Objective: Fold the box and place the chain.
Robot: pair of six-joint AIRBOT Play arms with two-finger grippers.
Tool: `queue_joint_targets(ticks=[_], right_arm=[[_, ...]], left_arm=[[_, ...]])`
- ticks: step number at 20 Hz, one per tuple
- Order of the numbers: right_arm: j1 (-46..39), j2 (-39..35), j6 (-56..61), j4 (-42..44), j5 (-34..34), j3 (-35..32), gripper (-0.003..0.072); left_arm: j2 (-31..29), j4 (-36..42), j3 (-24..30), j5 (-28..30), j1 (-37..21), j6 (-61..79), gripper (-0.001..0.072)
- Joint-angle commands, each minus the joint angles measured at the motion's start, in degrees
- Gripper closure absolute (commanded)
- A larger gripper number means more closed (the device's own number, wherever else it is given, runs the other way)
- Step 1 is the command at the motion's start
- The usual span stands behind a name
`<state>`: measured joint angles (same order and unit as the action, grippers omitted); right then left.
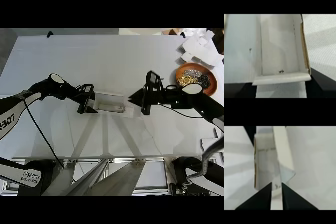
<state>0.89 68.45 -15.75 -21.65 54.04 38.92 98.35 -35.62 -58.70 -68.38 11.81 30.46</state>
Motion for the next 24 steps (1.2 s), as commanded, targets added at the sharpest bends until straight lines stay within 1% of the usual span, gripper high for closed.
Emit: queue_joint_targets(ticks=[1, 3, 6, 9, 12, 17, 22, 24], right_arm=[[0.1, 1.0, -8.6, -5.5, -1.2, -1.6, 0.0447], [0.1, 2.7, -11.7, -5.6, -1.2, -1.6, 0.0447], [0.1, 5.8, -12.0, -7.4, -1.8, -1.6, 0.0447], [0.9, 8.5, -12.0, -11.6, -5.8, -1.6, 0.0447], [2.9, 10.2, -12.0, -11.5, -7.9, -1.4, 0.0447], [7.5, 10.2, -11.7, -10.1, -13.3, -1.2, 0.0447], [9.2, 10.2, -10.6, -8.1, -13.3, -1.2, 0.045], [9.2, 10.1, -7.7, -5.9, -15.1, -1.2, 0.045]], left_arm=[[0.0, 0.0, 0.0, 0.0, 0.0, 0.0, 0.0502], [0.0, 0.0, 0.0, 0.0, 0.0, 0.0, 0.0502], [0.0, 0.0, 0.0, 0.0, 0.0, 0.0, 0.0502], [0.0, 0.0, 0.0, 0.0, 0.0, 0.0, 0.0502], [0.0, 0.0, 0.0, 0.0, 0.0, 0.0, 0.0502], [0.0, 0.0, 0.0, 0.0, 0.0, 0.0, 0.0502], [0.0, 0.0, 0.0, 0.0, 0.0, 0.0, 0.0502], [0.0, 0.0, 0.0, 0.0, 0.0, 0.0, 0.0502]])
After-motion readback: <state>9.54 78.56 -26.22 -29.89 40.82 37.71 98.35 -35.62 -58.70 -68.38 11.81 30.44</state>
